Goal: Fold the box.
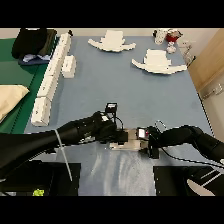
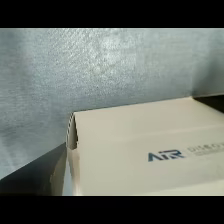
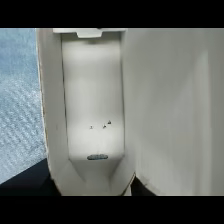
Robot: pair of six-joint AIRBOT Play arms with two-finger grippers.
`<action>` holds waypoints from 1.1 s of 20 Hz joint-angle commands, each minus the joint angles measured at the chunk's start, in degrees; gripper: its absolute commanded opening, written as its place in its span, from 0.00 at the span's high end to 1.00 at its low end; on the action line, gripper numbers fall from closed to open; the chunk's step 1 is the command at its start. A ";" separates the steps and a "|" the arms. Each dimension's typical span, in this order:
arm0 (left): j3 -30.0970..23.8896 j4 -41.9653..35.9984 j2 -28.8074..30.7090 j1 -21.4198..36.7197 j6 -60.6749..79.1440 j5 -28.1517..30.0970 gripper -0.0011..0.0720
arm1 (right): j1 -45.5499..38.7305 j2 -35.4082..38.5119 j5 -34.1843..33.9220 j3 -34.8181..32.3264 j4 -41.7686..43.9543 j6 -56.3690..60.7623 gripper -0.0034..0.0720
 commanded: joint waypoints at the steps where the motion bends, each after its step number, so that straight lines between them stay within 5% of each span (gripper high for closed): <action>1: 5.20 5.95 -5.29 -3.15 -6.58 -5.70 0.34 | 0.00 0.00 0.00 0.02 0.02 0.00 0.38; 5: 6.12 6.23 -7.58 -3.39 -8.17 -10.21 0.34 | 0.00 0.00 0.02 0.02 0.00 0.02 0.38; 6: 6.12 6.69 -7.56 -3.39 -9.01 -11.65 0.59 | 0.00 0.00 0.02 0.02 0.02 0.02 0.38; 7: 6.12 7.13 -7.56 -3.39 -8.83 -12.20 0.96 | 0.00 0.00 0.00 0.02 0.00 0.00 0.38; 15: 6.25 6.95 -7.34 -3.39 -8.83 -10.80 0.96 | 0.00 0.00 0.02 0.02 0.00 0.00 0.38; 16: 6.40 6.95 -7.17 -3.39 -8.26 -10.86 0.67 | 0.00 0.00 0.02 0.02 0.00 0.02 0.38; 17: 6.71 6.93 -6.95 -3.39 -7.93 -11.10 0.26 | 0.00 0.00 0.02 0.02 0.00 0.00 0.38; 22: 7.82 6.84 -1.70 -3.91 -6.91 -12.09 0.23 | 0.00 0.00 0.02 0.02 0.00 0.02 0.38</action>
